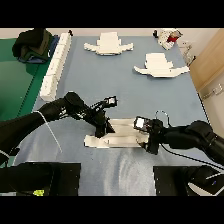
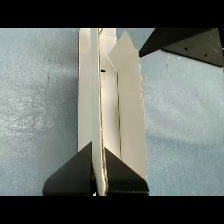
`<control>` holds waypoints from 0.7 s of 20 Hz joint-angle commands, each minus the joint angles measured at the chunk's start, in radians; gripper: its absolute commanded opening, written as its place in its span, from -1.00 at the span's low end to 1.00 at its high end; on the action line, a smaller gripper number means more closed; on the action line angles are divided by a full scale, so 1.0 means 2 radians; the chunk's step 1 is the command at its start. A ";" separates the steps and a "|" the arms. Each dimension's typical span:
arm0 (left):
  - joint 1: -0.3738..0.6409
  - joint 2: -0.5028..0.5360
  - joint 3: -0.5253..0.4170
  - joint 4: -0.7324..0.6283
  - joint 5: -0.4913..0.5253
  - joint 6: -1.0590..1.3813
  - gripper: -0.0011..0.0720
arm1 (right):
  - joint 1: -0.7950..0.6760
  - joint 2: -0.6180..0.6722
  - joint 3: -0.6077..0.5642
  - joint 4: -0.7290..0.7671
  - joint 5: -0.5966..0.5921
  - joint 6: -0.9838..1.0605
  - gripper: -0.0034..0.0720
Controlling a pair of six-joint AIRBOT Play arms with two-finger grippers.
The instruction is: Fold the box.
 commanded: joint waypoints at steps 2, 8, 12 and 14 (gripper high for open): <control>0.000 0.000 0.000 0.000 0.000 0.000 -0.94 | -0.109 -0.044 -0.005 0.183 -0.039 -0.259 1.00; 0.000 0.000 0.000 0.000 0.000 0.000 -0.94 | -0.110 -0.083 -0.005 0.193 -0.036 -0.308 1.00; 0.000 0.000 0.000 0.000 0.000 0.000 -0.94 | -0.110 -0.083 -0.004 0.188 -0.040 -0.304 1.00; 0.000 0.000 0.000 0.000 0.000 0.000 -0.94 | -0.110 -0.080 -0.004 0.186 -0.044 -0.304 1.00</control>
